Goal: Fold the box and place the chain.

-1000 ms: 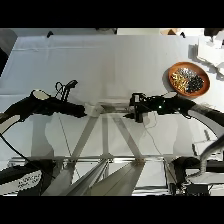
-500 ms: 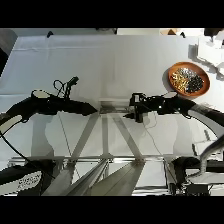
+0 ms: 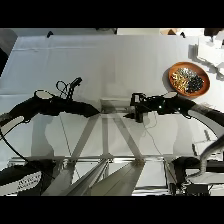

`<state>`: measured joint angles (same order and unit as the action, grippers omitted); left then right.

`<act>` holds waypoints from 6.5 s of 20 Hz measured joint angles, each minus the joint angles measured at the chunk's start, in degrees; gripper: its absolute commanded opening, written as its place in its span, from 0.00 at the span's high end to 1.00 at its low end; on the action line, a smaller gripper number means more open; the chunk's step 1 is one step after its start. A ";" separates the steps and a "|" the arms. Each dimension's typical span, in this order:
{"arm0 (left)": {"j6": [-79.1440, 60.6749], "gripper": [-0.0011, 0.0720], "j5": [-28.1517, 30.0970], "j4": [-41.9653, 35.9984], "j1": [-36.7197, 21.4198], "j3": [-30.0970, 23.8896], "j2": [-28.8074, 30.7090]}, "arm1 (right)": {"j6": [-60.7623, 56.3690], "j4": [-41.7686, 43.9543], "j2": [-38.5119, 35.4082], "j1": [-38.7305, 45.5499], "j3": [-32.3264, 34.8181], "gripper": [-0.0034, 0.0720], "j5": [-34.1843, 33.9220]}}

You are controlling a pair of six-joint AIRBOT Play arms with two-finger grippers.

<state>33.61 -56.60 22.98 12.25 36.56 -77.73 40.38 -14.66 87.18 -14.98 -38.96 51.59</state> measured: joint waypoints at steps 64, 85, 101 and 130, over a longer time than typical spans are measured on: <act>19.23 0.11 25.42 11.50 14.93 0.44 4.42 | 0.04 -0.15 0.00 -0.02 0.00 0.42 0.11; 68.24 0.25 9.75 50.12 25.33 19.32 -4.66 | 0.02 -0.11 0.00 -0.02 0.00 0.42 0.02; 91.58 0.78 5.95 66.86 30.80 20.52 -6.01 | 0.00 -0.04 0.00 -0.02 -0.02 0.42 -0.04; 78.99 0.26 -1.81 60.57 25.55 21.29 10.69 | 0.02 -0.11 0.00 -0.02 0.00 0.42 0.04</act>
<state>112.60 -58.41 83.55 37.80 57.84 -67.05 40.40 -14.76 87.18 -15.00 -38.96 51.64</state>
